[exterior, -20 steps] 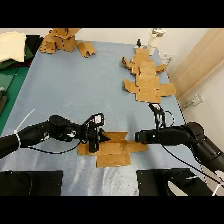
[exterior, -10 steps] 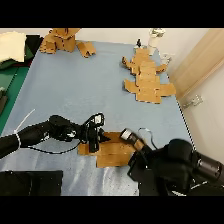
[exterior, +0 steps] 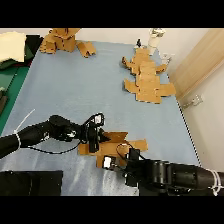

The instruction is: Fold the box.

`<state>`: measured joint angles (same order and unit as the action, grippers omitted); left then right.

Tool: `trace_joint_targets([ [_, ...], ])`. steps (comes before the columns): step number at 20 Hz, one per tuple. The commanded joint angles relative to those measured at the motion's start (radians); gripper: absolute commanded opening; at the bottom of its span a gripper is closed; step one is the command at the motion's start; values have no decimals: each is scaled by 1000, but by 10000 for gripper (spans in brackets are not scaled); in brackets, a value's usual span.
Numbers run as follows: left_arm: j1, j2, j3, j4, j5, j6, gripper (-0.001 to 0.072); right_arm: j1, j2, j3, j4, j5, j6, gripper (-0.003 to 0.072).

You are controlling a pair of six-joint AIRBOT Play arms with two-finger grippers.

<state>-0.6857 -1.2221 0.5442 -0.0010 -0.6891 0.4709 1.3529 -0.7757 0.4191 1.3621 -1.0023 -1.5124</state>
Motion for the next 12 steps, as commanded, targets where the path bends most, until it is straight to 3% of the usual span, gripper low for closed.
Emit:
trace_joint_targets([
  [1,1,0,1,0,0,0,13,14,-82,-2,-51,48,-18,382],
  [12,1,0,1,0,1,0,13,13,-85,35,-155,61,51,381],
])
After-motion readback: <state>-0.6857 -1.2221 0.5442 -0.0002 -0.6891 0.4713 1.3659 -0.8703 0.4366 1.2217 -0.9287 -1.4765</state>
